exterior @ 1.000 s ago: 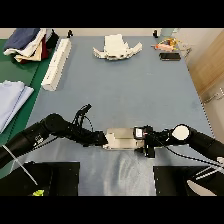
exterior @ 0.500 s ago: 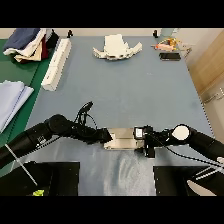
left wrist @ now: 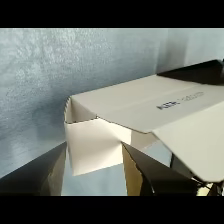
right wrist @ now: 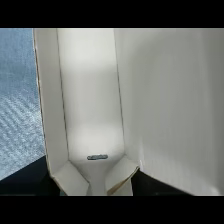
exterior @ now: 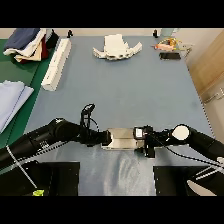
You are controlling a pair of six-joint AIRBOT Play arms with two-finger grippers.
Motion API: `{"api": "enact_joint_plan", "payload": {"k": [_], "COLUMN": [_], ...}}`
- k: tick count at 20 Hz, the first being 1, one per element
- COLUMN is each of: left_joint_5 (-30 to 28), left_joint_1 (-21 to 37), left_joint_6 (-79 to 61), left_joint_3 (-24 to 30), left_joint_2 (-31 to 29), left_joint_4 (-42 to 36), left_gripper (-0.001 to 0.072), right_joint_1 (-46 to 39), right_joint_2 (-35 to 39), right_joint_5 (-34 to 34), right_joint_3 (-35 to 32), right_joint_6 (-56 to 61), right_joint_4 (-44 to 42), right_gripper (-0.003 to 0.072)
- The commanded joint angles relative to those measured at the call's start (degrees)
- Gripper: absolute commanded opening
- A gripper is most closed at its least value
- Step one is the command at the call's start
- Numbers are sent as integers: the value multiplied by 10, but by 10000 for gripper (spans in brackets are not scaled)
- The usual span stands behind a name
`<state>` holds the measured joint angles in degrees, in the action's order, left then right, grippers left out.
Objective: Fold the box.
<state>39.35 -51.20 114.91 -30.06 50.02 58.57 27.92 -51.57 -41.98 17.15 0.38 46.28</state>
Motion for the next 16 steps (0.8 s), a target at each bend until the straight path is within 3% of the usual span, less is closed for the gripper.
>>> {"api": "enact_joint_plan", "payload": {"k": [1, 8, 16], "left_joint_5": [-3, -5, 9], "left_joint_1": [-21, -42, -85], "left_joint_6": [74, 115, 172], "left_joint_3": [-18, -23, -61], "left_joint_2": [0, 1, 53], "left_joint_4": [60, 64, 140], "left_gripper": [510, 480, 400], "right_joint_1": [0, 0, 0], "right_joint_2": [0, 0, 0], "right_joint_5": [0, 0, 0], "right_joint_3": [0, 0, 0], "right_joint_6": [0, 0, 0], "right_joint_4": [0, 0, 0], "right_gripper": [474, 474, 474]}}
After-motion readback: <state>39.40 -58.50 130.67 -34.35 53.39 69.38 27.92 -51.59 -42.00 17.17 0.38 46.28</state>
